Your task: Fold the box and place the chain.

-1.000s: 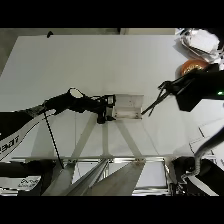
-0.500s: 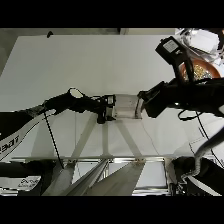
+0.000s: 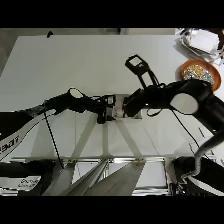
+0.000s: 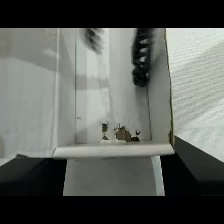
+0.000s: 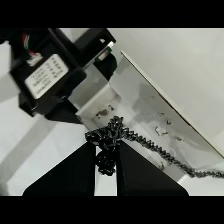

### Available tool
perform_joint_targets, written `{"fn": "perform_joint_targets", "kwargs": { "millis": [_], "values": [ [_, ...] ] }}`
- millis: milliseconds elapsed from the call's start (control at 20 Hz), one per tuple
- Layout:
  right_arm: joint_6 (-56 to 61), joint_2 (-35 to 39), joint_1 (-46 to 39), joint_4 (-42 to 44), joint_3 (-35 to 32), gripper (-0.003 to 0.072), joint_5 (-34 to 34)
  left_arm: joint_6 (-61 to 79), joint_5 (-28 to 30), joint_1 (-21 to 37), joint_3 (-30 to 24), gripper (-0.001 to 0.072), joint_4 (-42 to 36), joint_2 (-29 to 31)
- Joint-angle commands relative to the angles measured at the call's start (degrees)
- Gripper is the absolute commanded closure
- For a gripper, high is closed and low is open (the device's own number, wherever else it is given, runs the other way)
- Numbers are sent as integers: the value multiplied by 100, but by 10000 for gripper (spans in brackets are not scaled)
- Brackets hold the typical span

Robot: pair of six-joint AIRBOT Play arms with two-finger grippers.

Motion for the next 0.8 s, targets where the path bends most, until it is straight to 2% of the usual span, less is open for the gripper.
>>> {"fn": "perform_joint_targets", "kwargs": {
  "millis": [0, 350, 450, 500, 600, 750],
  "values": [
    [13, -640, 26, -68, -11, 675, -120, 2, 0, 0, -2, 438, 2, 2],
    [17, -1515, 26, 13, -13, 662, 50, 2, 2, 0, -2, 438, 2, 2],
    [166, -1613, 26, 13, -13, 475, 197, 2, 0, 0, -2, 438, 2, 2],
    [164, -1602, 26, 15, -9, 433, 249, 2, 0, 0, -2, 438, 2, 2],
    [162, -1464, 24, 13, 59, 433, 470, 2, 0, 0, -2, 438, 2, 2],
    [168, -852, -275, -289, 144, 433, 741, 2, 0, 0, -2, 438, 2, 2]
  ]
}}
